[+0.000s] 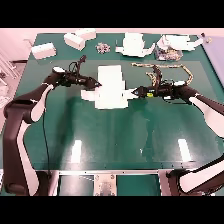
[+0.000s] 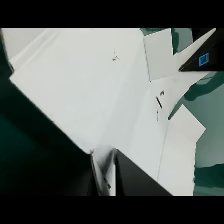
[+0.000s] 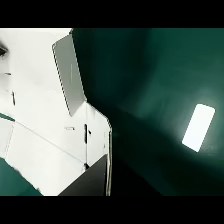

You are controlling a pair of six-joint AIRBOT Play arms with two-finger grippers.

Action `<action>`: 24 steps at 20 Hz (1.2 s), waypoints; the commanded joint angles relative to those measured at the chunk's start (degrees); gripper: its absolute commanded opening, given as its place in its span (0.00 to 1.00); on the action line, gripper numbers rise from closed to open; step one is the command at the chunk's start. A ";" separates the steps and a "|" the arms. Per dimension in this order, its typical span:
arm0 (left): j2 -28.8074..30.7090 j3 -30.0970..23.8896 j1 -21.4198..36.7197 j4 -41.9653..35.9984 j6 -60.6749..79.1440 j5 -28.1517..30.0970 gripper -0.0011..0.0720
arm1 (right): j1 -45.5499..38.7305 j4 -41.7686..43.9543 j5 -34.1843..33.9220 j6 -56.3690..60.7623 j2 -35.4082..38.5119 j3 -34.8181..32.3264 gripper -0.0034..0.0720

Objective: Fold the box and place the chain.

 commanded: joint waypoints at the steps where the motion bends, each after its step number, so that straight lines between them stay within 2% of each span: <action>1: -0.42 0.04 -1.03 -0.09 2.21 0.09 0.17 | 0.07 0.04 0.02 0.04 -0.02 0.07 0.05; 2: -0.39 0.04 -1.14 -0.17 3.48 0.20 0.16 | 0.07 0.04 0.02 0.02 -0.02 0.07 0.05; 3: -0.39 0.04 -1.11 -0.90 4.57 0.15 0.05 | 0.04 0.02 0.04 0.04 -0.02 0.04 0.05; 7: -0.39 0.04 -0.76 -2.93 10.38 -1.53 0.04 | 0.04 0.00 0.02 0.02 -0.02 0.00 0.05; 13: -0.39 0.02 -0.70 -2.82 31.41 -12.00 0.04 | -0.09 0.02 0.04 0.02 -0.02 0.02 0.05; 14: -0.39 0.02 -0.70 -2.67 33.16 -12.63 0.04 | -0.07 0.02 0.04 0.02 -0.02 0.02 0.09; 16: -0.39 -0.11 -0.70 -1.36 36.06 -12.87 0.04 | -0.09 0.07 0.04 0.02 -0.02 0.02 0.47; 17: -0.42 -0.42 -0.70 -1.33 37.35 -12.68 0.04 | -0.09 0.07 0.04 0.02 -0.02 0.02 0.51; 21: -0.57 -1.75 -0.11 -1.40 40.68 -10.05 0.03 | -0.59 0.11 0.04 0.04 0.00 0.04 0.51; 24: -0.52 -2.97 1.40 -4.50 43.10 -9.70 0.03 | -2.16 0.76 0.02 0.00 0.00 0.04 0.51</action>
